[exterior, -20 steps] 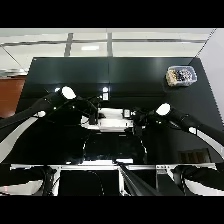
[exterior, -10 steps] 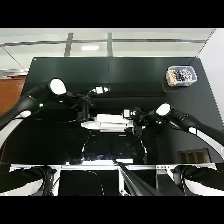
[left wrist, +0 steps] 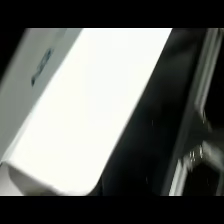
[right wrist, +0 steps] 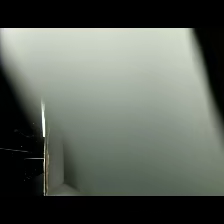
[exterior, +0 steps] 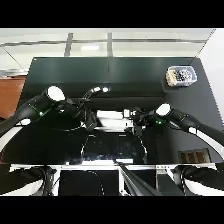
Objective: Fold the box and place the chain.
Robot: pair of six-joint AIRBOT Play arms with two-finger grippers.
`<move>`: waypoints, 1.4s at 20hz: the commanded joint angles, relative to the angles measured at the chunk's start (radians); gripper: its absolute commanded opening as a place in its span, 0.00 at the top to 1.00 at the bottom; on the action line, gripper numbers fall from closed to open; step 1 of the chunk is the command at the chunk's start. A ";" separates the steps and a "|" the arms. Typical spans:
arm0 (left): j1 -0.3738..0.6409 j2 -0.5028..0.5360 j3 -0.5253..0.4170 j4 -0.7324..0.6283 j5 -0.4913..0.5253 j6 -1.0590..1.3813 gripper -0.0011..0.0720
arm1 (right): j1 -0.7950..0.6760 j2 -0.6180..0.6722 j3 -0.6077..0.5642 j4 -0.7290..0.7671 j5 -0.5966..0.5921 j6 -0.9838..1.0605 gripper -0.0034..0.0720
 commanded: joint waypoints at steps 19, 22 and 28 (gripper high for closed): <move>0.062 -0.006 0.047 0.130 0.284 -0.013 0.95 | 0.000 -0.001 0.001 0.000 0.000 0.000 0.36; 0.117 0.104 0.036 0.153 0.135 -0.007 0.95 | 0.000 -0.001 0.001 0.000 0.000 0.000 0.36; 0.076 0.138 -0.099 0.325 0.035 0.218 0.20 | 0.000 -0.001 0.001 -0.001 0.000 0.000 0.36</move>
